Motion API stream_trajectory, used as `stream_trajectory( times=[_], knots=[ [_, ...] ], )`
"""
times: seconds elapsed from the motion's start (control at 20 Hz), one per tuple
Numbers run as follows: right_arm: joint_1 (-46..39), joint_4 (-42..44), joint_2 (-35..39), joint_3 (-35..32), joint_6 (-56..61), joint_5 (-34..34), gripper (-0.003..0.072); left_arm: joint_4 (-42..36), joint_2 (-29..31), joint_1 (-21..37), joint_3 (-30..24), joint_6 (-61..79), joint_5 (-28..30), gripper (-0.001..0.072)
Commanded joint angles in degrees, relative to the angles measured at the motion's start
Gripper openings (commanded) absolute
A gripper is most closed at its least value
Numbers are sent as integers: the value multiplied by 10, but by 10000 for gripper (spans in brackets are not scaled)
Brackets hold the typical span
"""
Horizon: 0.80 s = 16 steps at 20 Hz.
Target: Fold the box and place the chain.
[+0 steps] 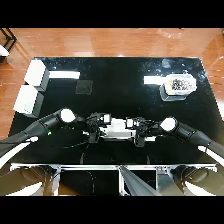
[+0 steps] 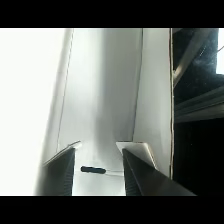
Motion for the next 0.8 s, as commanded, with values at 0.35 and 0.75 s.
stream_trajectory(
  times=[0.35, 0.75],
  knots=[
    [1, 0, 0, 0, 0, 0, 295, 19, 4, 0, 2, 0, -4, 101],
    [1, 1, 0, 0, 1, 0, 295, 174, 140, 103, 3, -339, -80, 20]
  ],
)
